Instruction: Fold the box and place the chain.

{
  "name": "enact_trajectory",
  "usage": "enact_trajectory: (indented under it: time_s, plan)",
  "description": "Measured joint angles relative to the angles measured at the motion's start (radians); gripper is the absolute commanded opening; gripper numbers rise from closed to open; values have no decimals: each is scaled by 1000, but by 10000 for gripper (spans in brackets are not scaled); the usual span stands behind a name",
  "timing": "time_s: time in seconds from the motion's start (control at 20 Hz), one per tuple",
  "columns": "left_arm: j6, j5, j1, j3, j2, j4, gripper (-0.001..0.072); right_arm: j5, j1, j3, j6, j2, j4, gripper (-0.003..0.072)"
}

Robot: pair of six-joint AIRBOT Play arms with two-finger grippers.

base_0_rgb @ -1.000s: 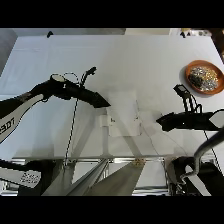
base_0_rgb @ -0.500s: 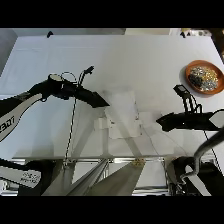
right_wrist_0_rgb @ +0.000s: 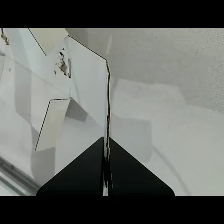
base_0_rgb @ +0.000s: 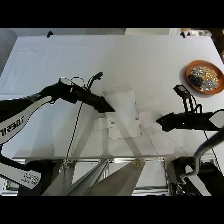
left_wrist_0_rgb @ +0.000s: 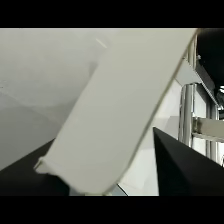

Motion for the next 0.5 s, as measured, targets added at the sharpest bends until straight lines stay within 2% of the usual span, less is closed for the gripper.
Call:
enact_trajectory:
  time_s: [0.3, 0.5]
  plan:
    - [6, 3, -14, 0, -2, 5, 9, 0, 0, 0, 0, 0, 0, 17]
    - [11, 10, -17, 0, -2, 19, 5, -1, 0, 0, 0, 0, 3, 17]
